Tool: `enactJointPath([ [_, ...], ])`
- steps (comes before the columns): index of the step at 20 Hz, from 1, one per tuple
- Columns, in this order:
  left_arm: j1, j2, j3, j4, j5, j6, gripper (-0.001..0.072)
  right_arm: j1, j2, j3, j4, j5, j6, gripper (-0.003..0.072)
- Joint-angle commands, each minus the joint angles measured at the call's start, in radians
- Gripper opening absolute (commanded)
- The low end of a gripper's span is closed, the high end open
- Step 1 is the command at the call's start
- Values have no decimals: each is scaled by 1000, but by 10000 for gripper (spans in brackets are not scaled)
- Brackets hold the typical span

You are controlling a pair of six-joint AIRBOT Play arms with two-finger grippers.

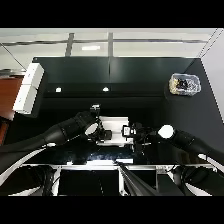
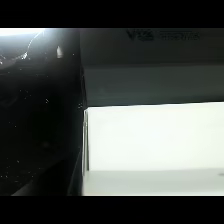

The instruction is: Fold the box and place the chain.

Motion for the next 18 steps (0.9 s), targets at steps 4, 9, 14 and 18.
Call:
enactJointPath([
  [4,-1,-15,1,-2,-2,-5,273,0,0,0,0,0,0,348],
  [9,-1,-15,1,-2,-3,-5,227,0,0,0,0,0,0,348],
  [14,-1,-15,1,-1,-27,-5,227,0,0,0,0,0,0,348],
  [18,0,-15,1,-2,-28,-5,228,0,0,0,0,0,0,348],
])
